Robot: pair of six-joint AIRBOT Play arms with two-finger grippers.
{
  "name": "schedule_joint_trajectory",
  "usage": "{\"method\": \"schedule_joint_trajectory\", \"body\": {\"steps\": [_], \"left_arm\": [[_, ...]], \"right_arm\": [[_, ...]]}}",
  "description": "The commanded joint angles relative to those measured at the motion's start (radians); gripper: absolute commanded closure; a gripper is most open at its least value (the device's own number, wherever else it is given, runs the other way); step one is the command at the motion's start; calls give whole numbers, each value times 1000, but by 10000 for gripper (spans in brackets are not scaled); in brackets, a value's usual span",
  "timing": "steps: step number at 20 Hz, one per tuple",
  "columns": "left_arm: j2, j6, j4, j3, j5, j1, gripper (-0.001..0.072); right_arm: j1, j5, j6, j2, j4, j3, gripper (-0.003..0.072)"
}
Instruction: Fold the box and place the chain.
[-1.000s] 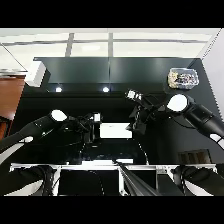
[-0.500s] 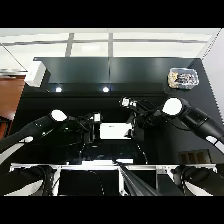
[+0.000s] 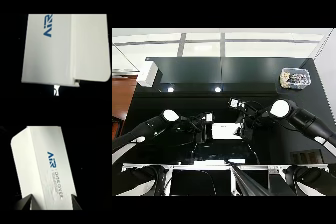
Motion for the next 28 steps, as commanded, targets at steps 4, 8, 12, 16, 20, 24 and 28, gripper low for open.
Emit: {"method": "schedule_joint_trajectory", "body": {"steps": [4, 8, 12, 16, 20, 24, 28], "left_arm": [[0, 1, 0, 1, -1, 0, 323], [0, 1, 0, 1, -1, 0, 323], [0, 0, 0, 1, -1, 0, 323], [0, 0, 0, 1, -1, 0, 323], [0, 1, 0, 1, -1, 0, 323], [0, 1, 0, 1, -1, 0, 323], [0, 0, 0, 1, -1, 0, 323]], "right_arm": [[0, -4, 1, 1, 0, 0, 344], [0, -3, 2, 1, 0, 0, 435], [0, -6, 2, 0, 0, 0, 455], [1, -6, 2, 0, 0, 0, 455], [1, -5, 2, 0, -2, 0, 454], [1, 23, 2, 0, -31, 0, 454], [1, 24, 2, -2, -34, -3, 454]]}}
